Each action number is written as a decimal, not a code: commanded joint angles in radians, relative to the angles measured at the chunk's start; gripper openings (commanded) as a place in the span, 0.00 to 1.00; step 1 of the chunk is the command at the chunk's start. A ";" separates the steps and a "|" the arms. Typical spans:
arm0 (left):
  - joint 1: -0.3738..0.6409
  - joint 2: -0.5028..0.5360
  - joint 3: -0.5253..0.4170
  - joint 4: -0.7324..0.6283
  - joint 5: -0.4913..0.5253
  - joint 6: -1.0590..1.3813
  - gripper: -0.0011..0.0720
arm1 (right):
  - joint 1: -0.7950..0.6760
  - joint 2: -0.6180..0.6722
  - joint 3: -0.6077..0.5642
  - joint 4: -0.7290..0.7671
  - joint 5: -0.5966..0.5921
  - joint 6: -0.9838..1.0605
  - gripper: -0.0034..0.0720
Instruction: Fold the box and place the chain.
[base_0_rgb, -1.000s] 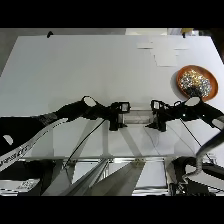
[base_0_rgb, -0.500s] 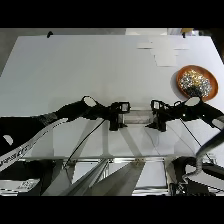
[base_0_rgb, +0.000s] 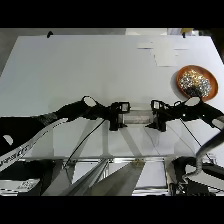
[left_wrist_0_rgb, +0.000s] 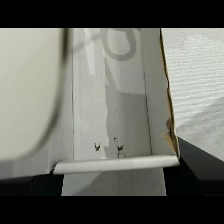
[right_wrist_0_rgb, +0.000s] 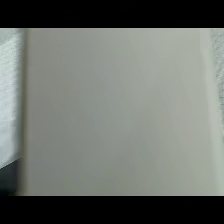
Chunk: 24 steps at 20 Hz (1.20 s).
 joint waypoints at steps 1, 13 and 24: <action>-0.001 0.000 0.000 0.000 0.000 0.000 0.47 | 0.001 0.000 0.000 0.007 0.014 0.003 0.72; -0.001 0.000 0.000 0.000 0.000 0.000 0.47 | 0.000 0.157 0.000 -0.246 0.064 0.303 0.96; -0.001 0.000 0.000 0.000 0.000 0.000 0.47 | 0.001 0.473 0.000 -0.260 0.050 0.523 0.89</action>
